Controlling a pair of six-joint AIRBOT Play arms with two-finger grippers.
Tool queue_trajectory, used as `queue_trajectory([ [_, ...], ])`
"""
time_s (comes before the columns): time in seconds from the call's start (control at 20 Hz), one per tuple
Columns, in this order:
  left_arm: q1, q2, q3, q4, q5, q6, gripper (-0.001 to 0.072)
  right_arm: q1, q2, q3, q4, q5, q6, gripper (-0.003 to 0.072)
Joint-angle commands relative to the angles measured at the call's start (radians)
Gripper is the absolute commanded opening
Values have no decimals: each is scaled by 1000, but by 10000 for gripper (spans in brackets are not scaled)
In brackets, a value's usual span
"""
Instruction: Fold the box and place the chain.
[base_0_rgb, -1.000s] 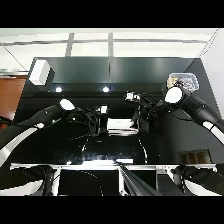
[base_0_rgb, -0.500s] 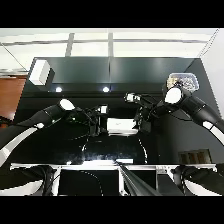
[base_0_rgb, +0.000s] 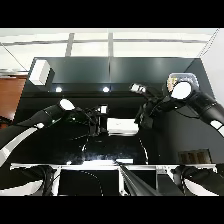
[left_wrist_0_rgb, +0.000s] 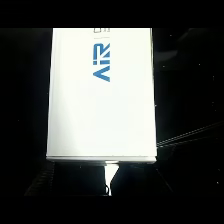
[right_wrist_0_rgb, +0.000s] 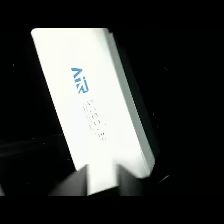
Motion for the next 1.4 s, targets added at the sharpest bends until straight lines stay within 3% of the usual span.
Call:
queue_trajectory([
  [0.0,0,-1,1,0,0,0,332,-70,21,-32,130,104,346,9],
  [0.15,0,-1,1,0,0,0,332,-56,18,-150,390,-3,351,9],
  [0.25,0,-1,1,0,0,0,331,-16,3,-192,459,-111,351,9],
  [0.6,0,-1,1,0,0,0,332,52,-93,-194,366,-250,365,10],
  [0.95,0,-1,1,0,0,0,331,52,-119,-194,349,-253,365,10],
  [1.1,0,-1,1,-1,-2,0,332,49,-116,-187,353,-215,349,10],
  [1.35,0,-1,1,-5,-15,-1,332,-63,-22,-62,351,129,387,8],
])
